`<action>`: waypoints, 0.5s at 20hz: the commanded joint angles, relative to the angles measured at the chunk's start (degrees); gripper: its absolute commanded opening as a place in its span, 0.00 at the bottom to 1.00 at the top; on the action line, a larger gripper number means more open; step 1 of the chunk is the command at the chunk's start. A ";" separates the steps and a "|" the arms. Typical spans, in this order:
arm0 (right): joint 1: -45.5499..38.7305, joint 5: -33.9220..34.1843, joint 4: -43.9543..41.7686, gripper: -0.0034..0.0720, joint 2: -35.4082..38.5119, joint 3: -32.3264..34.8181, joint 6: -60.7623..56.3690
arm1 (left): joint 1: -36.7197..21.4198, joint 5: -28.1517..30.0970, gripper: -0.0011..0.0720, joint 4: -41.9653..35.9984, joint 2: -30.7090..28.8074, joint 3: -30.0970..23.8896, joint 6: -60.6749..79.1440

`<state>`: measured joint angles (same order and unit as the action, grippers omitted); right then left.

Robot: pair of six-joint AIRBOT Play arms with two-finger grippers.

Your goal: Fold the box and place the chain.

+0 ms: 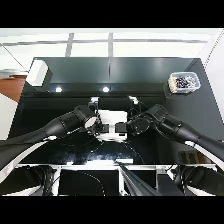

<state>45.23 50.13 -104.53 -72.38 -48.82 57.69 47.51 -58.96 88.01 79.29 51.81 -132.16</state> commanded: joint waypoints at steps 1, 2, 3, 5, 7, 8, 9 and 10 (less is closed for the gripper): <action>1.44 3.13 3.21 0.61 -2.71 -2.36 -2.62 | -0.04 -0.02 0.05 0.00 0.04 -0.02 0.17; 1.44 3.32 3.26 0.53 -3.17 -2.60 -2.80 | -0.04 -0.02 0.05 0.00 0.04 -0.02 0.17; 1.44 3.15 3.23 0.51 -3.30 -2.62 -2.86 | -0.04 -0.02 0.05 0.00 0.04 -0.02 0.17; 1.44 3.08 3.26 0.51 -3.32 -2.64 -2.86 | -0.04 -0.02 0.05 0.00 0.04 -0.02 0.17; 1.44 3.32 3.30 0.44 -3.39 -3.06 -2.91 | -0.04 -0.02 0.05 0.00 0.04 -0.02 0.17; 1.44 3.52 3.37 0.44 -3.50 -3.30 -2.97 | -0.04 -0.02 0.05 -0.02 0.04 -0.02 0.17; 1.49 4.04 4.22 0.44 -3.56 -3.50 -3.58 | -0.02 -0.02 0.05 -0.02 0.04 -0.02 0.17; 1.86 5.16 6.05 0.44 -3.74 -3.98 -4.26 | -0.02 -0.02 0.05 -0.02 0.04 -0.02 0.17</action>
